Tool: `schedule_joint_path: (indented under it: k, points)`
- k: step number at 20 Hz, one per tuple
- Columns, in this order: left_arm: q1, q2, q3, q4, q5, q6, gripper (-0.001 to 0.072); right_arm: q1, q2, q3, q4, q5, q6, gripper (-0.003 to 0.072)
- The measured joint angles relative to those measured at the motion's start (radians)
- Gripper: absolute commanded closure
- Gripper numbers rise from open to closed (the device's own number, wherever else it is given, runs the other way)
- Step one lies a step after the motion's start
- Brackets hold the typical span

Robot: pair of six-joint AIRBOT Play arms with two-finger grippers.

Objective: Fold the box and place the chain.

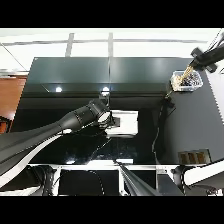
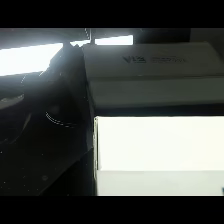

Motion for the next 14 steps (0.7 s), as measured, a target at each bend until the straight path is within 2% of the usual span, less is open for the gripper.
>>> schedule_joint_path:
  k: [9,14]
  points:
    - [0.0,0.0,0.0,0.0,0.001,0.0,0.0678,-0.001,0.427,0.0,0.12,-0.023,-0.261,0.0674]
    - [0.0,0.0,0.0,0.0,0.001,0.0,0.0678,0.023,0.6,-0.001,0.247,0.045,-0.323,0.0674]
